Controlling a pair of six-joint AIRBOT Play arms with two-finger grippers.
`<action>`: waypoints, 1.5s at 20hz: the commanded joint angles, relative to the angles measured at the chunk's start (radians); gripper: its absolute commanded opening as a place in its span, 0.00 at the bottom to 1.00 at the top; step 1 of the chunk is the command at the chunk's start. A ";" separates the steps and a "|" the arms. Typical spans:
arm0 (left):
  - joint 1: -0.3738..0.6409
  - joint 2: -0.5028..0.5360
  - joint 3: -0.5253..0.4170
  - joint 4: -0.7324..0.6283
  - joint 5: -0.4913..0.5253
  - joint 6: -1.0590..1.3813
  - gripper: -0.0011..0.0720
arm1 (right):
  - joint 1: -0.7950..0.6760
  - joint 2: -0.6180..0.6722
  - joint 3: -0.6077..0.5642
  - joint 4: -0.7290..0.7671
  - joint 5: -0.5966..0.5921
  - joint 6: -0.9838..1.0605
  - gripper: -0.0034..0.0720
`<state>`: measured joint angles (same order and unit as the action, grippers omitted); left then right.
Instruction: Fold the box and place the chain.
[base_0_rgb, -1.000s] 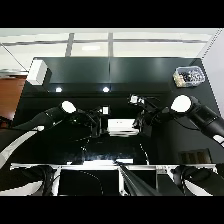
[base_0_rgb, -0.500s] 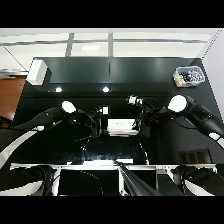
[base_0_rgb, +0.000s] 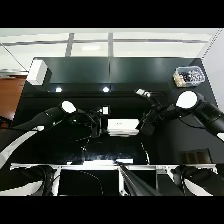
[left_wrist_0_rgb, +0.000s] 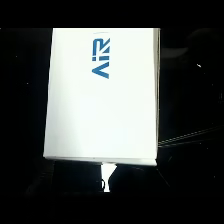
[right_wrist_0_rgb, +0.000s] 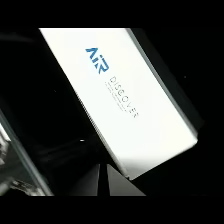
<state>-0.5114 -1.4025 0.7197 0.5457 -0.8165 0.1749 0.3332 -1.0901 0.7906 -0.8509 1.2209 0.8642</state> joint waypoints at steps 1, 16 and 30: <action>-0.001 0.000 0.000 0.000 0.001 0.000 0.68 | -0.053 0.013 -0.084 0.187 -0.025 0.181 0.10; -0.001 0.000 0.000 0.000 0.000 0.000 0.68 | 0.018 -0.142 -0.148 0.296 -0.262 0.246 0.10; 0.000 0.000 0.000 0.000 0.000 0.000 0.68 | -0.046 -0.053 -0.124 0.299 -0.192 0.232 0.10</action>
